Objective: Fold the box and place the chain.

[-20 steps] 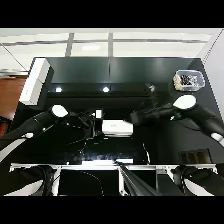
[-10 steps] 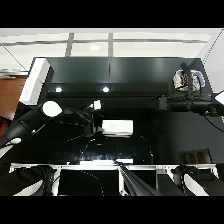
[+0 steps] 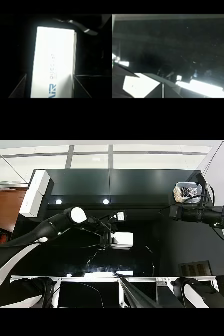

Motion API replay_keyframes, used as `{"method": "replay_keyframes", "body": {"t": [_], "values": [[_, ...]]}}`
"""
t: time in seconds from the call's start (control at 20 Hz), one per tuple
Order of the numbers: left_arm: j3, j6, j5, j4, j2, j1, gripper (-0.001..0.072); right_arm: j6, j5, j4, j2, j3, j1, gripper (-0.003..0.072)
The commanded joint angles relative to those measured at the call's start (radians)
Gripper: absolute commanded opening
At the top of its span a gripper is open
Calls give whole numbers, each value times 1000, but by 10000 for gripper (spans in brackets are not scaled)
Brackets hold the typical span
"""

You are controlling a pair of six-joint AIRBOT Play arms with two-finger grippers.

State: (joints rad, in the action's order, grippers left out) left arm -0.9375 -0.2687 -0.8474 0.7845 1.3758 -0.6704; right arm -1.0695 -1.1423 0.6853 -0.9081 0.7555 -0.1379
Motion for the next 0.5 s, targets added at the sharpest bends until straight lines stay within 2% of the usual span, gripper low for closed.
{"method": "replay_keyframes", "body": {"t": [0.0,0.45], "values": [[-19,-40,-24,12,31,-13,712,0,-4,8,0,0,-11,31],[-19,-80,-38,45,32,-21,712,5,16,7,0,0,-11,30]]}}
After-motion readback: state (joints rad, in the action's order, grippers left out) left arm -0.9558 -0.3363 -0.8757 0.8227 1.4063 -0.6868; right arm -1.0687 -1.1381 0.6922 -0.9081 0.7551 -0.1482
